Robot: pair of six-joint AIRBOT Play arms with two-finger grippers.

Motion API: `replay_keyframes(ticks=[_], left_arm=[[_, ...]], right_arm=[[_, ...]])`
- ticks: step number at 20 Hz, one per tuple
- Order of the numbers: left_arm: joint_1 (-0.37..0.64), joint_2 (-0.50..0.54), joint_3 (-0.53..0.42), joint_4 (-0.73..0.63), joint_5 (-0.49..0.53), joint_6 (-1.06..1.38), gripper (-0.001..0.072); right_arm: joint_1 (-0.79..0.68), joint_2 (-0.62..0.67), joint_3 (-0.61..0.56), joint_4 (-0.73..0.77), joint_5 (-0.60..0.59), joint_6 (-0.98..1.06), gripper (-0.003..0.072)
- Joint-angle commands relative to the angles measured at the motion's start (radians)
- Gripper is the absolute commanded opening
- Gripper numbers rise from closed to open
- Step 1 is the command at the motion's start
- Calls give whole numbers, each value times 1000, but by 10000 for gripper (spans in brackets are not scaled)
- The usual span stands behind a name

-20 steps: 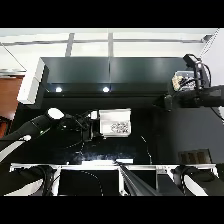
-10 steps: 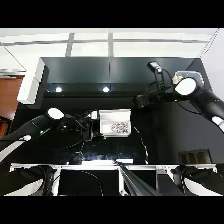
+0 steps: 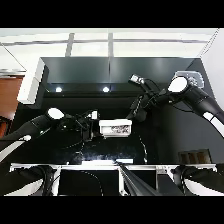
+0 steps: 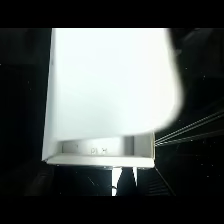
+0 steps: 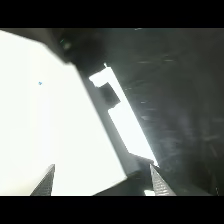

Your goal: Fold the box and place the chain.

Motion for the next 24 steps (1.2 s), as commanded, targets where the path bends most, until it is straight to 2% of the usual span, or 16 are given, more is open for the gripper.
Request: replay_keyframes(ticks=[1,9,12,19,21,22,23,24], left_arm=[[-1,-1,0,2,0,0,465],[-1,-1,0,2,0,0,465],[-1,-1,0,2,0,0,465],[-1,-1,0,2,0,0,465],[-1,-1,0,2,0,0,464],[-1,-1,0,2,0,0,465],[-1,-1,0,2,0,0,465],[-1,-1,0,2,0,0,464]], right_arm=[[32,-2,2,-18,96,-116,696],[87,-2,-1,-4,101,-135,696],[117,-2,-16,-113,29,-130,696],[122,-3,-29,-102,-9,-132,693],[132,-3,-29,-66,-9,-133,643],[135,-3,-29,-55,-9,-133,521],[138,-3,-29,-52,-10,-133,485],[138,-3,-29,-52,-14,-133,484]])
